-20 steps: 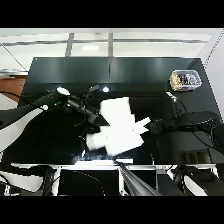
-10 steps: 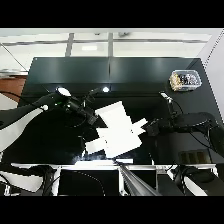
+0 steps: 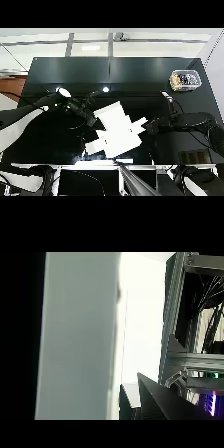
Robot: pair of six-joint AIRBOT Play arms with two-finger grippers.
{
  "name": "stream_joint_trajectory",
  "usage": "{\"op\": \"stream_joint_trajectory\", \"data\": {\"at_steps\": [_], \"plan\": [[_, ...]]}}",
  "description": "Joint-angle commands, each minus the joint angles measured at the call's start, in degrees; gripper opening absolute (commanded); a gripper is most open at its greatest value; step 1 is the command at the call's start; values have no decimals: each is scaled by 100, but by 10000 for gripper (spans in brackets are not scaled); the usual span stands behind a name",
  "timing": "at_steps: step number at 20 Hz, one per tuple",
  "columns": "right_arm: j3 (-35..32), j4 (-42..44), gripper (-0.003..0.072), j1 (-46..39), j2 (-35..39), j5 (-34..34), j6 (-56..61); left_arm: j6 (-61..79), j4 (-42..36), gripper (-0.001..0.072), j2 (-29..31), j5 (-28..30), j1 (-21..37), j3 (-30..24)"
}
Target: Fold the box and place the chain.
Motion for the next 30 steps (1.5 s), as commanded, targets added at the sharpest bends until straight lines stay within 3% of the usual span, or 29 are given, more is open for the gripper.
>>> {"op": "stream_joint_trajectory", "data": {"at_steps": [1, 9, 15, 16, 17, 18, 19, 20, 21, 26, 28, 30], "plan": [[-2, 2, 24, 2, 2, 81, 68, -50, -59, 535, -4, 90, -39, -201], [-2, 0, 25, 2, 2, 76, 68, 9, -136, 403, -2, 337, -37, -407], [-2, 0, 25, 2, 2, 81, 66, 35, -151, 312, -2, 160, -90, -407], [-2, 0, 25, 2, 2, 81, 66, 35, -149, 130, -2, 155, -83, -407], [-2, 0, 25, 2, 2, 76, 68, 37, -149, 34, -2, 146, -81, -407], [-2, -20, 29, 0, 2, 50, 72, 39, -140, 34, -2, 140, -79, -407], [-2, -85, 193, -26, 2, 24, 129, 39, -129, 33, -2, 138, -79, -404], [4, -157, 597, -105, 2, -37, 229, 39, -127, 33, -2, 101, -70, -404], [39, -267, 698, -260, 4, -192, 258, 39, -105, 32, -2, 33, -68, -380], [922, -1414, 693, -1504, 4, -1196, 251, 35, 577, 27, 247, 39, -111, 188], [1213, -1884, 693, -1862, 4, -1167, 170, 48, 857, 26, 656, 385, -251, 339], [1300, -2555, 693, -1956, 4, -887, 79, 219, 1644, 26, 1355, 1027, -643, 251]]}}
